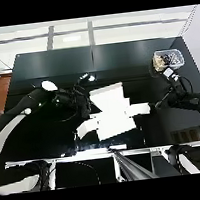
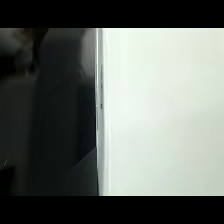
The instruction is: Fold the box and place the chain.
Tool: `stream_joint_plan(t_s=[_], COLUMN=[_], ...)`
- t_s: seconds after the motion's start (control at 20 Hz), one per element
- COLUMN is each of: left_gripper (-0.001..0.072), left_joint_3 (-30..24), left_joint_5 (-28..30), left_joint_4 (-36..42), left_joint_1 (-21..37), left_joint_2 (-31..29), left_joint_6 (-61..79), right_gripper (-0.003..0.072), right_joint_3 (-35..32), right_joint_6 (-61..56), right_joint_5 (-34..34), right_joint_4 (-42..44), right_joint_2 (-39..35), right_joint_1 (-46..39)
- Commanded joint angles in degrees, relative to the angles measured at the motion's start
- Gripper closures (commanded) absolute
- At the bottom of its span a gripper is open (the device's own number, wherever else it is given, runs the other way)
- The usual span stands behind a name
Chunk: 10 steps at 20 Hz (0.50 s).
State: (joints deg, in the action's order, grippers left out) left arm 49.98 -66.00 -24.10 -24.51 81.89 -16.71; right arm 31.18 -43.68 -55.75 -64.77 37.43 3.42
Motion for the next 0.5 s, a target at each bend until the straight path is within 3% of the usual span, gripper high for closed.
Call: stream_joint_plan(t_s=[0.0,0.15,0.3,0.45], left_gripper=[0.0686,0.0686,0.0685,0.0683], left_joint_3=[-3.0,-6.3,-8.2,-8.2], left_joint_5=[5.3,10.9,21.4,19.8], left_joint_4=[1.5,-1.5,-2.3,-5.2], left_joint_1=[-3.9,-4.2,-4.5,-4.8], left_joint_2=[-4.9,-4.8,-5.5,-5.2], left_joint_6=[9.7,17.3,22.3,27.9], right_gripper=[0.0021,0.0021,0.0021,0.0021], right_joint_3=[0.5,0.4,0.4,0.3], right_joint_6=[3.9,5.2,7.1,7.1], right_joint_5=[-1.2,-0.4,-0.8,-0.6], right_joint_4=[-2.1,-2.1,-3.1,-4.9], right_joint_2=[0.1,0.5,0.6,1.8], right_joint_1=[1.2,2.4,4.0,6.2])
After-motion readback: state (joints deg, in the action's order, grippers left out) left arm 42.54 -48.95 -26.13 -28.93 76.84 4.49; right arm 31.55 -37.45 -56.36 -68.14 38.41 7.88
